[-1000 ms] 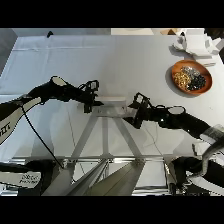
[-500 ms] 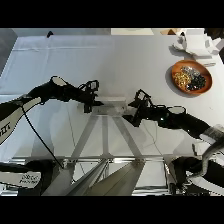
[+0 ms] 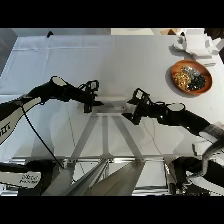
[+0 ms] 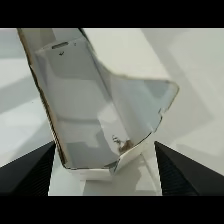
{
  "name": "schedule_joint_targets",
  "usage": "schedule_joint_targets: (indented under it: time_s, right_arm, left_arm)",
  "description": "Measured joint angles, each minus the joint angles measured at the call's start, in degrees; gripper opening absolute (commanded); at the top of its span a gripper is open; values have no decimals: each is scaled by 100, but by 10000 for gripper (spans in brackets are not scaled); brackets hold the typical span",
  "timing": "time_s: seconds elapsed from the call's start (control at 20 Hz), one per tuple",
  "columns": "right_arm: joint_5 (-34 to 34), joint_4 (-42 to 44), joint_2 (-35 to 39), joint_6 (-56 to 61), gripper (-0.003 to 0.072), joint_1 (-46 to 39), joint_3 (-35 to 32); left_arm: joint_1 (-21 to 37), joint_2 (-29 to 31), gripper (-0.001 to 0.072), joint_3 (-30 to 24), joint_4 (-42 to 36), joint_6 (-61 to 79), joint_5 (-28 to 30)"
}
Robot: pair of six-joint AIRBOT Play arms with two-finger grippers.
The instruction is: Fold the box and place the chain.
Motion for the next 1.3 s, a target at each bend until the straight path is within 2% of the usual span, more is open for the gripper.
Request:
schedule_joint_targets:
  time_s: [0.45,0.75,1.05,1.3]
  right_arm:
    - [223,-1178,-372,302,694,2,516]
    - [433,-1397,-496,133,694,-2,675]
    - [1001,-1600,-955,92,694,-131,973]
    - [1091,-1679,-1202,85,694,-223,1049]
  left_arm:
    - [0,0,13,0,0,0,2]
    - [0,0,13,0,0,0,0]
    - [0,0,13,0,7,4,-9]
    - [0,0,13,0,2,2,-2]
